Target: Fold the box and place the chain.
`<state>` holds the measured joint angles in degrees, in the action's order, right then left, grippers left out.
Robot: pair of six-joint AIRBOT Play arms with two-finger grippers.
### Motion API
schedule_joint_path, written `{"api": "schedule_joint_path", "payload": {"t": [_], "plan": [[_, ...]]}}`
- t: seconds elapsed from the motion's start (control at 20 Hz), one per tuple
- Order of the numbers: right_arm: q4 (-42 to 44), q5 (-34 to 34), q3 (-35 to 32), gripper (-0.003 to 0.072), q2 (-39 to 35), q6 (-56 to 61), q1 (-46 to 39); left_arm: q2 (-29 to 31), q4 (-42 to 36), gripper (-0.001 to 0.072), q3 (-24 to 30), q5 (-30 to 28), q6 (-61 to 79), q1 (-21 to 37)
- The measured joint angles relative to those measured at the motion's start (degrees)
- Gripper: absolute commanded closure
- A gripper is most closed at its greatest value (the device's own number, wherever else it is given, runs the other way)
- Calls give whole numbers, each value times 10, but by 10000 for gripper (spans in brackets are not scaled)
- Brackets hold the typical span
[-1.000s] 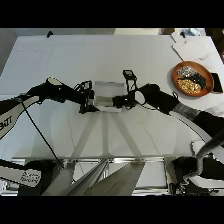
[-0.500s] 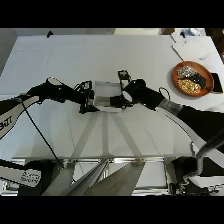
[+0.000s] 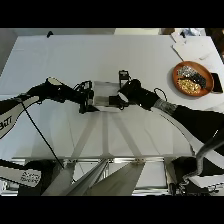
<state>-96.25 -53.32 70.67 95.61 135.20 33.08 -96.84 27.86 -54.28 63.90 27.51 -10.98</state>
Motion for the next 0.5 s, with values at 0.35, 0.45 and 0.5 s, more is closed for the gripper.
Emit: {"api": "schedule_joint_path", "payload": {"t": [0.35,0.45,0.5], "plan": [[-5,-33,12,175,-33,-18,1,0,0,328,0,-2,-1,0],[-7,-53,14,139,-57,-44,0,0,0,328,0,-2,-1,0],[-7,-64,14,140,-75,-61,-1,0,0,328,0,-2,-1,0]]}}
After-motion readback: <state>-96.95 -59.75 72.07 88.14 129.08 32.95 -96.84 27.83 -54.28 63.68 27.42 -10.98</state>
